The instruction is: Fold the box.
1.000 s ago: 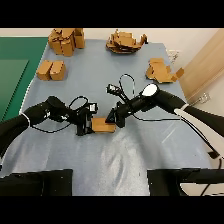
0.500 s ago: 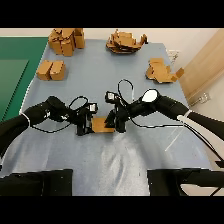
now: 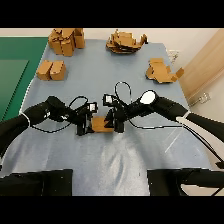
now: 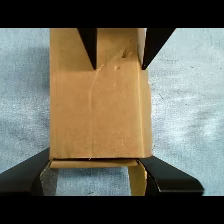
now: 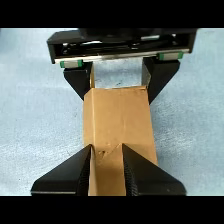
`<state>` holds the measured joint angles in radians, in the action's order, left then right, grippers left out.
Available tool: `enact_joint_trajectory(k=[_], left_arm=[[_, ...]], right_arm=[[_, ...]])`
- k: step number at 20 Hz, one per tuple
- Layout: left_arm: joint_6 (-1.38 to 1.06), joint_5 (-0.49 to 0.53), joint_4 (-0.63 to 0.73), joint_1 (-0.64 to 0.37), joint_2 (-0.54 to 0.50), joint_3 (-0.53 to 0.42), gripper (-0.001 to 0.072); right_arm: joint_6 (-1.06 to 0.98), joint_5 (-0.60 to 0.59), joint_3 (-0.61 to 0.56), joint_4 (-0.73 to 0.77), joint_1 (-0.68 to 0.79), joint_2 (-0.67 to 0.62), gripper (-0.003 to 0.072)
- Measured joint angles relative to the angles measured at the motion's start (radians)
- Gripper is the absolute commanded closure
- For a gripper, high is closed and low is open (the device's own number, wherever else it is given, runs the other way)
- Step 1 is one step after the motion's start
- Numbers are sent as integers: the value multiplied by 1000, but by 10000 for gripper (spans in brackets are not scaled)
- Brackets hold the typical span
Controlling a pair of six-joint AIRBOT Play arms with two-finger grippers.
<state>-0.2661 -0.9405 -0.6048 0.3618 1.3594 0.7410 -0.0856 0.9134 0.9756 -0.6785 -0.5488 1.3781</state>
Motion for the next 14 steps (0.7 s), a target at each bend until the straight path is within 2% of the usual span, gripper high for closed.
enact_joint_trajectory(k=[5, 7, 9, 11, 14], left_arm=[[0, 3, 0, 0, 0, 0, 593], [0, 5, 0, -1, 0, 0, 593], [0, 5, 0, -1, 0, 0, 594], [0, 5, 0, -1, 0, 0, 593], [-2, 3, 0, -1, 0, 0, 593]], right_arm=[[13, -34, -1, -6, -3, -5, 403], [19, -41, -1, -6, -2, -11, 488], [24, -44, 0, -6, -2, -19, 499], [24, -47, 0, -6, -2, -24, 625], [27, -58, 2, -4, -2, -31, 634]])
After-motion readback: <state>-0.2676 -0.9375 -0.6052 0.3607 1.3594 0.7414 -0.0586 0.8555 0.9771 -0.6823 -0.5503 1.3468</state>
